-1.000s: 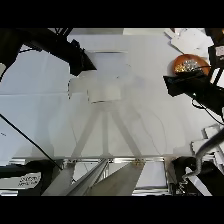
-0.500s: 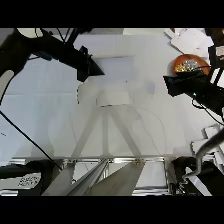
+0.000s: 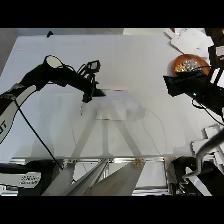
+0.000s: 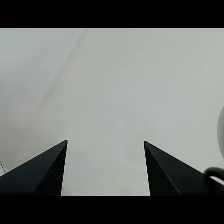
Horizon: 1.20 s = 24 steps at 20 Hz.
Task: Fold the box and place the chain.
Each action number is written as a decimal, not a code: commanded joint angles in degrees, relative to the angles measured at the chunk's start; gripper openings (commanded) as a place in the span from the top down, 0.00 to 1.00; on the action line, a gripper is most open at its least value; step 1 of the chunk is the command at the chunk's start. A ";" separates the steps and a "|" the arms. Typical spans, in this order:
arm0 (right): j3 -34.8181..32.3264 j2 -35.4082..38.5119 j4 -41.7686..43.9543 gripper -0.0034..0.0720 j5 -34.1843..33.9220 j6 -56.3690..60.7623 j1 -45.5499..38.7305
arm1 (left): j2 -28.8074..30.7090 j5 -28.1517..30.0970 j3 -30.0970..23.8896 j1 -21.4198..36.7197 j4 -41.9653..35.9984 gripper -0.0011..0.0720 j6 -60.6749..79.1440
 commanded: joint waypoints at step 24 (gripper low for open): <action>0.04 0.04 0.02 0.26 0.02 0.02 -0.04 | -5.86 10.62 -5.14 -0.83 -3.96 0.97 9.53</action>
